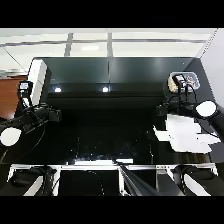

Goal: Fold the box and place the chain.

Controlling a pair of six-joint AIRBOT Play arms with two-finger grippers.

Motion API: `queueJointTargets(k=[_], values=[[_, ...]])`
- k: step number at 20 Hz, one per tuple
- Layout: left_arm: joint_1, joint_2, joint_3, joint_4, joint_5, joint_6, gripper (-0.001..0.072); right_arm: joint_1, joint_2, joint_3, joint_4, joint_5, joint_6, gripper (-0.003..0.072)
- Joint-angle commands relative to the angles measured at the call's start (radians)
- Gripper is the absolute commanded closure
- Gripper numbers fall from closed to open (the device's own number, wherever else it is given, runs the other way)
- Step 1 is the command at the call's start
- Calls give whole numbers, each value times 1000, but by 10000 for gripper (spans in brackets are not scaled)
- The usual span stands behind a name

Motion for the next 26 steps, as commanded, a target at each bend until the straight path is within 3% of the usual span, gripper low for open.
queueJointTargets(k=[1,6,8,9,10,13,15,17,19,21,24,26], values=[[-1,1,0,0,0,0,683,1,0,0,0,0,0,670],[-1,1,0,0,0,0,683,1,0,0,55,-11,1,670],[0,1,0,1,0,0,683,1,0,0,140,-130,0,666],[0,1,0,0,0,0,683,0,0,0,150,-204,5,467],[0,1,0,0,0,0,683,-5,0,1,147,-259,16,-34],[0,1,0,0,0,0,683,-164,0,52,-30,-229,141,-22],[0,1,0,0,0,0,683,-396,-14,117,-249,-132,303,-21],[0,1,0,0,0,0,683,-688,-52,185,-351,-23,337,-21],[0,1,0,0,0,0,683,-970,-113,241,-342,71,330,-21],[0,1,0,0,1,0,683,-1146,-190,284,-274,190,200,-21],[0,1,0,0,0,0,683,-1238,-343,318,-215,487,-130,-21],[0,1,0,0,0,0,683,-1225,-442,319,-215,649,-200,-20]])
